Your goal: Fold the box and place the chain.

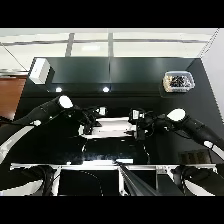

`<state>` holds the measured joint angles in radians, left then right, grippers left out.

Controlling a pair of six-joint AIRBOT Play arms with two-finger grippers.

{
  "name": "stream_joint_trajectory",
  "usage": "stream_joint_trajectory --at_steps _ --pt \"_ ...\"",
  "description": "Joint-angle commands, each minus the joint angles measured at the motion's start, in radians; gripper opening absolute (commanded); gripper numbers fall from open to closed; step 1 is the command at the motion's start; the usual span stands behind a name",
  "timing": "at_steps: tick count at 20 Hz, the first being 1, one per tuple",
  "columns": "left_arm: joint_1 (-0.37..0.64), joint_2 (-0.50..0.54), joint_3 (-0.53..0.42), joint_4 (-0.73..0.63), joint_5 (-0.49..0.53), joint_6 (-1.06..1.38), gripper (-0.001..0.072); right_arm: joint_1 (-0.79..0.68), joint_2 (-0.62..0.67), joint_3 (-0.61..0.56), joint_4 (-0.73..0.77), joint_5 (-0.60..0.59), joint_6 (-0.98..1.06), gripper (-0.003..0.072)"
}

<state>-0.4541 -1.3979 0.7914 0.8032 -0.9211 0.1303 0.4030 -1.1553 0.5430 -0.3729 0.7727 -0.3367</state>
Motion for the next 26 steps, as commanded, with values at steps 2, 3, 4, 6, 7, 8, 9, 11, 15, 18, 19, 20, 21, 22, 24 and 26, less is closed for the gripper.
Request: stream_joint_trajectory --at_steps 2,3,4,6,7,8,9,11,15,18,19,20,21,22,24,26 --pt "-0.006 0.001 0.001 0.003 0.031 0.000 0.0023 0.021 -0.032 0.000 -0.001 0.012 0.000 0.0637" --pt "-0.006 0.001 0.001 0.003 0.031 0.001 0.0023 0.027 -0.046 0.000 -0.003 0.014 0.000 0.0636" --pt "-0.006 0.001 0.001 0.003 0.030 0.000 0.0024 0.035 -0.056 0.000 -0.004 0.014 0.000 0.0637" --pt "-0.006 0.001 0.001 0.003 0.030 0.000 0.0023 0.055 -0.075 0.000 -0.030 0.013 0.000 0.0637" --pt "-0.006 0.001 0.001 0.003 0.030 0.000 0.0024 0.066 -0.081 0.000 -0.069 0.013 0.002 0.0636" --pt "-0.006 0.001 0.001 0.003 0.030 0.000 0.0023 0.073 -0.084 -0.002 -0.093 0.009 0.009 0.0637" --pt "-0.006 0.001 0.001 0.003 0.030 0.000 0.0023 0.075 -0.084 -0.007 -0.096 0.000 0.020 0.0636" --pt "-0.006 0.001 0.001 0.003 0.029 0.000 0.0024 0.075 -0.084 -0.014 -0.104 -0.011 0.031 0.0636" --pt "-0.006 0.001 0.001 0.003 0.027 -0.003 0.0024 0.077 -0.084 -0.020 -0.099 -0.038 0.039 0.0636" --pt "-0.006 0.001 0.001 0.003 0.024 -0.006 0.0024 0.077 -0.084 -0.020 -0.100 -0.074 0.072 0.0636" --pt "-0.006 0.001 0.001 0.003 0.023 -0.007 0.0023 0.077 -0.084 -0.020 -0.100 -0.081 0.078 0.0636" --pt "-0.006 0.001 0.001 0.002 0.023 -0.008 0.0024 0.077 -0.084 -0.020 -0.100 -0.082 0.078 0.0636" --pt "-0.006 0.001 0.001 0.000 0.023 -0.011 0.0023 0.077 -0.084 -0.020 -0.100 -0.082 0.078 0.0636" --pt "-0.006 0.001 0.001 0.000 0.023 -0.032 0.0024 0.077 -0.084 -0.020 -0.100 -0.085 0.080 0.0636" --pt "-0.006 0.001 0.001 0.000 0.021 -0.060 0.0023 0.077 -0.084 -0.020 -0.100 -0.091 0.085 0.0636" --pt "-0.006 0.001 0.001 0.000 0.023 -0.059 0.0024 0.077 -0.084 -0.020 -0.100 -0.093 0.087 0.0636"
